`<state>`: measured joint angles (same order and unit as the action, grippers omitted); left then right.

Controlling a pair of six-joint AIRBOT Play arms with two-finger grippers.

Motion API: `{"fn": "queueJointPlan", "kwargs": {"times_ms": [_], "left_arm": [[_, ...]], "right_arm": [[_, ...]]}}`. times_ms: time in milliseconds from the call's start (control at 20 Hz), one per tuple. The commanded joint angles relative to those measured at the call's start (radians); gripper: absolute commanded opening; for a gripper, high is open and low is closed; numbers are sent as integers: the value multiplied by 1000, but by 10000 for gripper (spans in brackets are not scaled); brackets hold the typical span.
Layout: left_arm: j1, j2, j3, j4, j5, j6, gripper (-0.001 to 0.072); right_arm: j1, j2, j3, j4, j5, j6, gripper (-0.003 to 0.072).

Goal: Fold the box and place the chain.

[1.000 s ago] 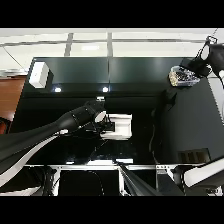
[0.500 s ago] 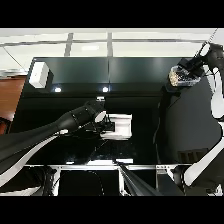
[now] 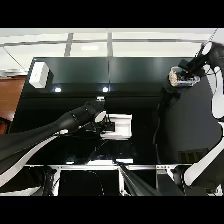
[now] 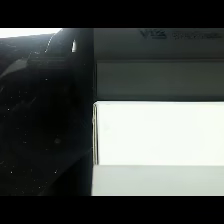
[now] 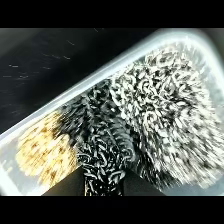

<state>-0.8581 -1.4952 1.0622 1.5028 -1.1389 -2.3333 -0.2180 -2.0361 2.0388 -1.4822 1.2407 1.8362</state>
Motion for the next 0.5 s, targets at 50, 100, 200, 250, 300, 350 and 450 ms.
{"fn": "queueJointPlan", "kwargs": {"times_ms": [50, 100, 200, 250, 300, 350, 450], "left_arm": [[1, 0, 0, 0, 0, 0, 26], [1, 0, 0, 0, 0, 0, 26], [1, 0, 0, 0, 0, 0, 26], [1, 0, 0, 0, 0, 0, 26], [1, 0, 0, 0, 0, 0, 26], [1, 0, 0, 0, 0, 0, 26], [1, 0, 0, 0, 0, 0, 26]], "right_arm": [[2, 153, 7, -18, 31, -158, 14], [5, 197, 7, -18, 55, -202, 15], [5, 277, 7, 3, 68, -242, 14], [4, 321, 7, 23, 54, -245, 14], [4, 364, 7, 28, 45, -257, 14], [4, 403, 7, 43, 42, -268, 14], [4, 483, 7, 87, 50, -286, 14]]}}
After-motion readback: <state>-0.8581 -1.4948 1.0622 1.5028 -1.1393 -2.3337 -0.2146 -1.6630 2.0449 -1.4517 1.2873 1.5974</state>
